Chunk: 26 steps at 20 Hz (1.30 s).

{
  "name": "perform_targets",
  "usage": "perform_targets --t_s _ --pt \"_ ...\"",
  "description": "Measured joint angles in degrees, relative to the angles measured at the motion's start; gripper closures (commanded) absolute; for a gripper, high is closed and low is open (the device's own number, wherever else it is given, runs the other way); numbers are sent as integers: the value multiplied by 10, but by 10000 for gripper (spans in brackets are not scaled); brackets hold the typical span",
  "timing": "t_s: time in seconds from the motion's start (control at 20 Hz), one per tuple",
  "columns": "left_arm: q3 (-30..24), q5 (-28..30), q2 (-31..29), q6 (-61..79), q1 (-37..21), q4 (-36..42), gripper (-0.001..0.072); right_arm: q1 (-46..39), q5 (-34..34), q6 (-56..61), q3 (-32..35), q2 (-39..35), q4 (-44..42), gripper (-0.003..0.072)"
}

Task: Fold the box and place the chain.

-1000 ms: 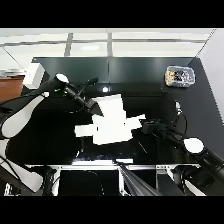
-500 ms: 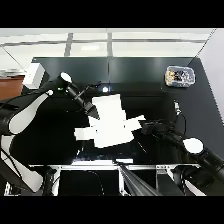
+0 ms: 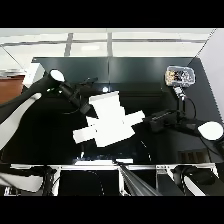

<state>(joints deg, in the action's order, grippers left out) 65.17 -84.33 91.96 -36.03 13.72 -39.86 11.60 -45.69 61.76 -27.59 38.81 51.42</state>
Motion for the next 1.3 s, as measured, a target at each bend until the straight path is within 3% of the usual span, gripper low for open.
perform_targets --t_s 0.2,0.4,0.6,0.9,1.3 --pt "-120 124 -111 233 41 43 684 -29 -69 -24 -37 0 97 -17" --pt "-157 245 -145 357 99 19 684 -31 -68 -76 -46 0 87 -17" --pt "-167 343 -148 397 134 -5 683 2 -66 -261 -33 2 79 -17" --pt "-171 377 -121 413 147 -16 683 65 -63 -432 -13 66 60 -17" --pt "-171 386 -113 416 148 -17 683 128 -36 -533 -9 162 21 -17"
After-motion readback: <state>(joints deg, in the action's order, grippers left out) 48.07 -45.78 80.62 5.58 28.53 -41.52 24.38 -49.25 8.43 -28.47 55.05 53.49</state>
